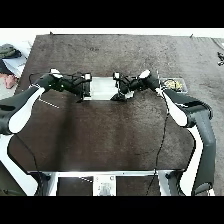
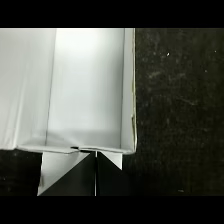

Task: Fold the box and place the chain.

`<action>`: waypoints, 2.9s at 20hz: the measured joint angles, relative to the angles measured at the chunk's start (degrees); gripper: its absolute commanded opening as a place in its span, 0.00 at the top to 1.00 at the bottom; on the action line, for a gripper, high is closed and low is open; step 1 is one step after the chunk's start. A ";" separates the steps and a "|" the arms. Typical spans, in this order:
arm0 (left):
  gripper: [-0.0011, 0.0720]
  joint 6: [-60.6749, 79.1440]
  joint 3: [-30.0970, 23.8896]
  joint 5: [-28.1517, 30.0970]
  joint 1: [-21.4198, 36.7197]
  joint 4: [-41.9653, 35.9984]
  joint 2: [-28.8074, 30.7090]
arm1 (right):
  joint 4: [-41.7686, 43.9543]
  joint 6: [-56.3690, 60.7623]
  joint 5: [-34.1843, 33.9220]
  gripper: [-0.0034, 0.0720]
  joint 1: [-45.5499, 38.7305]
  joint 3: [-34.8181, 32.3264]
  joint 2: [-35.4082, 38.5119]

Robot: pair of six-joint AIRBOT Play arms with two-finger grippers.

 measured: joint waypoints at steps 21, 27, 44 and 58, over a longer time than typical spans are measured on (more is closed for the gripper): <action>0.97 -48.94 -4.85 -1.27 14.23 -0.44 15.61 | 0.00 0.00 0.00 0.73 0.00 0.00 0.00; 0.97 -59.34 -8.68 -2.32 14.93 -1.42 11.78 | 0.02 -0.02 0.00 0.73 0.00 0.00 0.00; 0.97 -61.70 -9.38 1.77 9.14 -10.67 2.95 | 0.02 -0.02 0.00 0.73 0.00 0.00 0.00; 0.56 -58.99 -6.91 -1.88 8.00 -15.13 4.63 | 0.02 -0.02 0.00 0.73 0.00 0.00 0.00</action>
